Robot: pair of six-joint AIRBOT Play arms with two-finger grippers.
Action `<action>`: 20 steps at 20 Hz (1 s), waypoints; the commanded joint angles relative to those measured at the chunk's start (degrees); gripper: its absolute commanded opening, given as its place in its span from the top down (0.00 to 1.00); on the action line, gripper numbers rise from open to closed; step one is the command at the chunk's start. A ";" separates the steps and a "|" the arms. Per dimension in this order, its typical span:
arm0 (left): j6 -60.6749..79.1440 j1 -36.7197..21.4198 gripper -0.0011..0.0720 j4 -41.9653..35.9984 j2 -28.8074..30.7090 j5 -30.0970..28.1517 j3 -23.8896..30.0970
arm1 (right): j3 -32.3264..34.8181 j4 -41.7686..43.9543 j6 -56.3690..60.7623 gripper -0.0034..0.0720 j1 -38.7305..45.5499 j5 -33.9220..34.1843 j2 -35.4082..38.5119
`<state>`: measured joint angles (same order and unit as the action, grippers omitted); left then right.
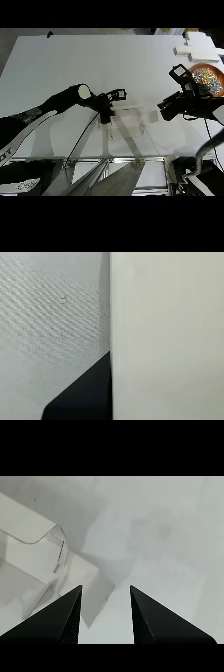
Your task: Fold the box and place the chain.
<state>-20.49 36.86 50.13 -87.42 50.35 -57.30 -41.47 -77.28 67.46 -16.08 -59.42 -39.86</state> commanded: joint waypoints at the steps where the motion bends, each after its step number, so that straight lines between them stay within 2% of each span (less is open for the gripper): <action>1: 1.29 0.37 0.98 1.07 -1.42 -1.49 -0.02 | -0.07 -0.68 -0.02 0.51 0.00 -1.92 0.13; 6: 3.69 0.09 0.98 2.01 -0.04 -1.07 -0.20 | -0.07 -0.55 -0.02 0.51 0.00 -1.81 0.13; 8: 3.80 -0.72 0.98 4.52 0.42 0.39 -0.94 | -0.04 -0.55 -0.02 0.51 0.02 -1.27 0.09; 12: 7.85 -1.64 0.98 3.82 0.28 3.06 -1.64 | -0.04 -0.48 -0.02 0.51 0.00 -0.76 -0.66; 20: 7.85 -1.55 0.98 2.84 -2.32 1.31 -1.64 | 0.00 -0.48 -0.02 0.51 0.00 -0.76 -0.76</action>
<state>-12.95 35.31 52.69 -88.58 51.92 -58.89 -41.47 -77.78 67.44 -16.08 -60.18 -40.58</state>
